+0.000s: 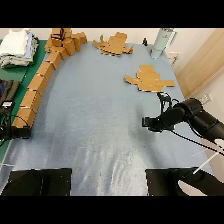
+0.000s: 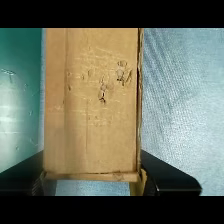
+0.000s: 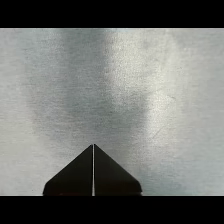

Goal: Fold the box.

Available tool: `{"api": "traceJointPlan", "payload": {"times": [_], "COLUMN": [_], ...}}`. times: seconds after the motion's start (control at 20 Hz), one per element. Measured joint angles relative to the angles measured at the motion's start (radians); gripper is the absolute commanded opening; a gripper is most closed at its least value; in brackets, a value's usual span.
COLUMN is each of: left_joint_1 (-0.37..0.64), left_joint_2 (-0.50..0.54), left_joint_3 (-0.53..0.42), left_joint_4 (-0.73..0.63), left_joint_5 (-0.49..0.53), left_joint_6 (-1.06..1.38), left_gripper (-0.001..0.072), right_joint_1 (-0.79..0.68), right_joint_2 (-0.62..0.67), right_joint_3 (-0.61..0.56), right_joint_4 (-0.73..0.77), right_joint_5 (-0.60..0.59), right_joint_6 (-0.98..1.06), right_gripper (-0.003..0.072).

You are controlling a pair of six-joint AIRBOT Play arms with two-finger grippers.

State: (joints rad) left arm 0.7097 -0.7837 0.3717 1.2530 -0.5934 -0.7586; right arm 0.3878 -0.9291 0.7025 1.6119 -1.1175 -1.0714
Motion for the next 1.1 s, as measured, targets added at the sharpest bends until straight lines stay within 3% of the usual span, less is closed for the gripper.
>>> {"api": "traceJointPlan", "payload": {"times": [0.05,0.25,0.4,0.65,0.9,0.95,1.0,1.05,1.1], "left_joint_1": [0.000,0.001,0.002,0.002,0.002,0.002,0.001,0.000,-0.008], "left_joint_2": [0.000,0.000,0.000,0.000,0.000,0.000,0.000,0.000,0.000], "left_joint_3": [0.000,0.002,0.026,0.150,0.334,0.372,0.408,0.441,0.473], "left_joint_4": [0.000,0.002,0.038,0.156,0.199,0.199,0.189,0.165,0.124], "left_joint_5": [0.000,-0.022,-0.093,-0.343,-0.621,-0.659,-0.704,-0.738,-0.769], "left_joint_6": [0.000,-0.009,-0.039,-0.180,-0.321,-0.361,-0.401,-0.432,-0.454], "left_gripper": [0.0697,0.0699,0.0699,0.0699,0.0694,0.0461,0.0056,0.0010,0.0010], "right_joint_1": [0.000,0.000,0.000,0.000,0.000,0.000,0.000,0.000,0.000], "right_joint_2": [0.000,0.000,0.000,0.000,0.000,0.000,0.000,0.000,0.000], "right_joint_3": [0.000,0.000,0.000,0.000,0.000,0.000,0.000,0.000,0.001], "right_joint_4": [0.000,0.000,0.000,0.000,-0.004,-0.004,-0.004,-0.003,0.003], "right_joint_5": [0.001,0.002,0.002,0.010,0.029,0.030,0.034,0.035,0.035], "right_joint_6": [0.000,0.000,0.000,0.000,-0.005,-0.012,-0.023,-0.037,-0.056], "right_gripper": [0.0004,0.0004,0.0004,0.0004,0.0004,0.0004,0.0004,0.0004,0.0004]}}
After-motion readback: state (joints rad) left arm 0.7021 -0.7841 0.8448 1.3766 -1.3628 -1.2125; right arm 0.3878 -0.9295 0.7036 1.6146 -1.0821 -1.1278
